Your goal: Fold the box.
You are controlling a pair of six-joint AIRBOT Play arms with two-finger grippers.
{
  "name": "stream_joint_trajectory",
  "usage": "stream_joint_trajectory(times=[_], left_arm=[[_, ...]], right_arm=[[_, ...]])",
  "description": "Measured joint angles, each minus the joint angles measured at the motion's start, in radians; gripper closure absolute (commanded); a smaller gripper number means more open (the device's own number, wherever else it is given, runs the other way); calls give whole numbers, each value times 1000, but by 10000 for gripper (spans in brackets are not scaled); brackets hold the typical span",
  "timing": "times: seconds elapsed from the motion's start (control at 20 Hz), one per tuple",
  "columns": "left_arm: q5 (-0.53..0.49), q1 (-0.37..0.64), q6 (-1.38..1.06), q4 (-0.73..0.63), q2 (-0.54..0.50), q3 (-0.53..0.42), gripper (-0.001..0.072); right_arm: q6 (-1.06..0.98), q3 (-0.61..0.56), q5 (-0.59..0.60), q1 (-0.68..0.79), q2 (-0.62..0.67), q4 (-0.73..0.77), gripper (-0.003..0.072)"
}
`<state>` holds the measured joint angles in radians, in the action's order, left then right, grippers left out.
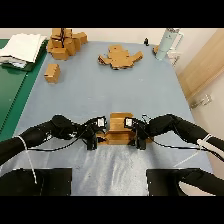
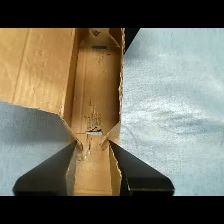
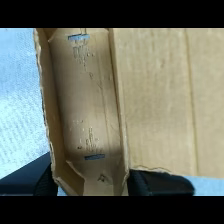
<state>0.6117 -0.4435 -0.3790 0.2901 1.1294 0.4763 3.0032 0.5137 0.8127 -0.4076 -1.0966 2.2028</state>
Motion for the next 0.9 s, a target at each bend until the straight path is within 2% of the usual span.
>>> stream_joint_trajectory(times=[0.05,0.1,0.9], left_arm=[[-2,0,-5,0,7,5,562],[-1,0,-11,0,12,10,602],[-2,-55,-74,-106,42,23,601]], right_arm=[[0,0,0,0,0,0,173],[0,0,0,0,0,0,172],[0,0,1,0,0,0,173]])
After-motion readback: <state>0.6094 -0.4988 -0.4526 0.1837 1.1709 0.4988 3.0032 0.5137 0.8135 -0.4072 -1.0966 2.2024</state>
